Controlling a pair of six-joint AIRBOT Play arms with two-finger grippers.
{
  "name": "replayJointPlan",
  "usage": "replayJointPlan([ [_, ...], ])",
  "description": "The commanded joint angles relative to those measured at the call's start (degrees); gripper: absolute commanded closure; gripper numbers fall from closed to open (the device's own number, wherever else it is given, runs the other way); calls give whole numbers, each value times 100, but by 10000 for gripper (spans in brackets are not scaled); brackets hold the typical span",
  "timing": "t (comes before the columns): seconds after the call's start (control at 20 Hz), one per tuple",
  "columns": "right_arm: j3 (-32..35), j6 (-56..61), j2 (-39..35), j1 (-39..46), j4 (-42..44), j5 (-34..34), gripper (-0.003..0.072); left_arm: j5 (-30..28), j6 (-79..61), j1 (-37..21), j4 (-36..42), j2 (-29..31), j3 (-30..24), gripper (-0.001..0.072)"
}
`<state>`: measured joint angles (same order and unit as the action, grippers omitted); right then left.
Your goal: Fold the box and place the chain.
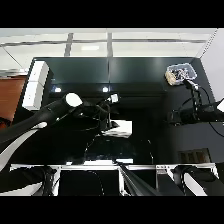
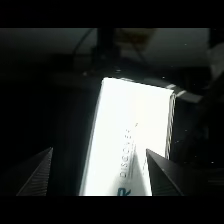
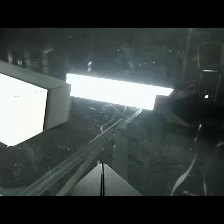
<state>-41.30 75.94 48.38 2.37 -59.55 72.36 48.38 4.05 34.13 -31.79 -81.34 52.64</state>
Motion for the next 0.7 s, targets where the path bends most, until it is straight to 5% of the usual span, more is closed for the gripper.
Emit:
replayJointPlan([
  [0.0, 116, 15, -4, 13, 98, -63, 666, 752, 393, 63, -232, -444, 372, -2],
  [0.4, 116, 13, -4, 13, 81, -90, 666, 1067, 929, 374, -1344, -442, 678, -1],
  [0.65, 116, 13, -4, 13, 79, -109, 666, 1062, 2284, 785, -2916, -442, 922, 16],
])
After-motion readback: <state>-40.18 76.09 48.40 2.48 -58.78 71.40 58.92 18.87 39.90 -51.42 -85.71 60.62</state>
